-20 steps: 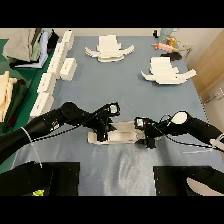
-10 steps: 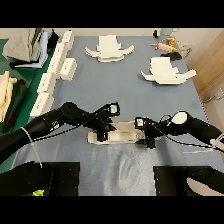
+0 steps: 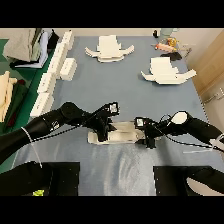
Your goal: Fold the box.
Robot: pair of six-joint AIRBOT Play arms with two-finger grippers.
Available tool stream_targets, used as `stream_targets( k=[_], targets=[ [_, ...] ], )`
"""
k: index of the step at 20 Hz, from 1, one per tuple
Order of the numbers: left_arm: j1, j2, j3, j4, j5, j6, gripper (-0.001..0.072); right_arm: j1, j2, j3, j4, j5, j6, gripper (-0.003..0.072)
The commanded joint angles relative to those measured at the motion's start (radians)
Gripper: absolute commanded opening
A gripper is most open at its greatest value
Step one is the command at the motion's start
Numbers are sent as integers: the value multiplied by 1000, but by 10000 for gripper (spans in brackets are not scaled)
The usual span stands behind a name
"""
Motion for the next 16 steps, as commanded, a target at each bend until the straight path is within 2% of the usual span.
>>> stream_targets(
  k=[1,3,4,5,6,9,11,14,16],
  targets=[
    [0,0,1,-3,0,0,17,0,1,0,0,0,0,406],
    [0,0,1,-3,2,0,19,0,1,0,0,0,0,407],
    [0,0,1,-3,2,0,91,0,1,0,0,0,0,407],
    [0,0,1,-3,2,0,402,0,1,0,0,0,0,406],
    [1,1,1,-3,2,-8,615,0,1,0,0,0,0,406],
    [2,3,1,28,-3,-76,618,0,1,0,0,0,0,407],
    [2,27,1,138,-43,-226,619,0,1,0,0,0,0,406],
    [2,106,1,392,-176,-550,620,0,1,0,0,0,0,406],
    [2,171,2,491,-287,-766,615,0,1,0,0,0,0,406]
  ],
)
